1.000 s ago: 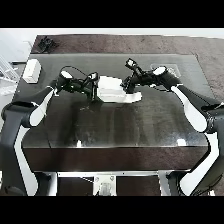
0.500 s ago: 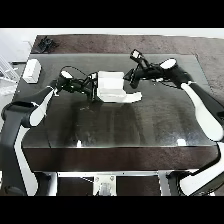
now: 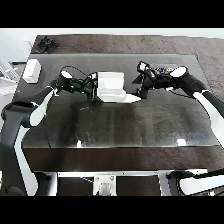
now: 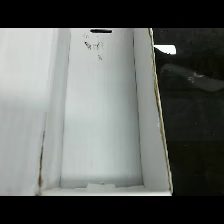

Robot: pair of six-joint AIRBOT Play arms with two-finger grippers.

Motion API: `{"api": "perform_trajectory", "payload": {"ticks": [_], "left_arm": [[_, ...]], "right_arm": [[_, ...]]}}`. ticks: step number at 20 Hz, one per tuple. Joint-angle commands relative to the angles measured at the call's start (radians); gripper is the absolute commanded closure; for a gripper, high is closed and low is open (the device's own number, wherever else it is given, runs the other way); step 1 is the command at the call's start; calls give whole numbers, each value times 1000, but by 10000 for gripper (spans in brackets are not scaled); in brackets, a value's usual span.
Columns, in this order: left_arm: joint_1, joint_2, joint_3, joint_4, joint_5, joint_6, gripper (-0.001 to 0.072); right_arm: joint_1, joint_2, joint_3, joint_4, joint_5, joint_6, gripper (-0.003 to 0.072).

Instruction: Fold the box and place the chain.

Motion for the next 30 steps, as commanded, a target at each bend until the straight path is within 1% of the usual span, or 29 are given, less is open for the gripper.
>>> {"api": "perform_trajectory", "payload": {"ticks": [1, 4, 5, 7, 8, 9, 11, 13, 15, 16, 17, 19, 20, 23, 27, 28, 30], "left_arm": [[0, 0, 0, 0, 2, 0, 282], [0, 0, 0, 0, 2, 0, 283], [0, 0, 0, 0, 2, 0, 283], [0, 0, 0, 0, 2, 0, 282], [0, 0, 0, 0, 2, 0, 283], [0, 0, 0, 0, 2, 0, 283], [0, 0, 0, 0, 3, 0, 283], [0, 0, 0, 0, 3, 0, 282], [0, 0, 0, 0, 3, 0, 283], [0, 0, 0, 0, 2, 0, 283], [0, 0, 0, 0, 3, 0, 282], [0, 0, 0, 0, 3, 0, 283], [0, 0, 0, 0, 3, 0, 283], [0, 0, 0, 0, 2, 0, 283], [0, 0, 0, 0, 2, 0, 283], [0, 0, 0, 0, 2, 0, 282], [0, 0, 0, 0, 2, 0, 282]], "right_arm": [[10, -39, -17, 0, 14, -97, 36], [17, -71, -12, 8, 13, -135, 46], [22, -79, -9, 8, 13, -144, 98], [24, -87, -6, 36, 4, -173, 110], [24, -90, -2, 51, -4, -188, 135], [24, -94, 5, 63, -10, -191, 228], [24, -105, 17, 86, -10, -209, 274], [28, -114, 20, 101, -9, -209, 280], [42, -123, 20, 103, -9, -209, 352], [51, -126, 20, 105, -10, -209, 363], [62, -129, 20, 113, -10, -209, 412], [78, -140, 21, 151, -11, -224, 422], [84, -148, 23, 168, -19, -236, 448], [97, -170, 26, 199, -98, -237, 449], [97, -181, 29, 243, -99, -281, 445], [97, -184, 29, 261, -98, -292, 428], [97, -190, 30, 274, -80, -311, 332]]}}
